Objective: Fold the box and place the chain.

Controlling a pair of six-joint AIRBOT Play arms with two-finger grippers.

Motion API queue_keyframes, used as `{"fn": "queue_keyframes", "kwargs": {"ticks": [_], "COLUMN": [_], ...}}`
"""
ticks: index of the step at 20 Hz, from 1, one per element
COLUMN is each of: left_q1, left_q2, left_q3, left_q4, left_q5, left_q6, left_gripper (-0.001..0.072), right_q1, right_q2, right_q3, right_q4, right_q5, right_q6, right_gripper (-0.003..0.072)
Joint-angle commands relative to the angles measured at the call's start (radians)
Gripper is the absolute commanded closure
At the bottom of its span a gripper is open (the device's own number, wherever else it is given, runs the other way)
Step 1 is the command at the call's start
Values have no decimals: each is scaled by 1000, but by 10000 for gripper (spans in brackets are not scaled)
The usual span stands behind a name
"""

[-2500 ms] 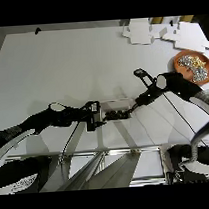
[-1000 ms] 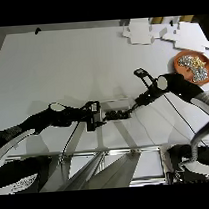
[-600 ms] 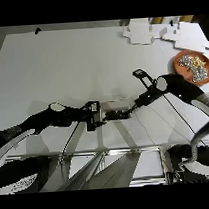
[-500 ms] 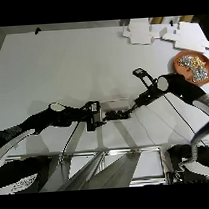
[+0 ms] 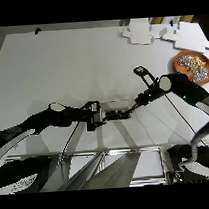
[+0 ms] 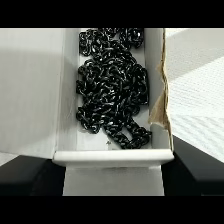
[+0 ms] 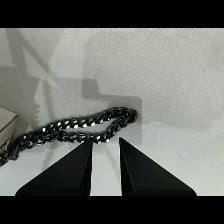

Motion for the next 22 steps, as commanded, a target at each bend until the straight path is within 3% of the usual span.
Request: {"fn": "queue_keyframes", "kwargs": {"ticks": [1,12,14,16,22], "left_q1": [0,0,0,0,0], "left_q2": [0,0,0,0,0], "left_q3": [0,0,0,0,0], "left_q4": [0,0,0,0,0], "left_q5": [0,0,0,0,0], "left_q6": [0,0,0,0,0], "left_gripper": [498,498,498,498,498], "right_q1": [1,1,1,1,1], "right_q2": [-33,-68,-68,-67,-43], "right_q3": [0,-6,-6,-6,-6], "right_q4": [0,-21,-21,-20,-18], "right_q5": [6,-2,-2,0,42], "right_q6": [0,0,0,0,0], "right_gripper": [494,515,547,652,670]}}
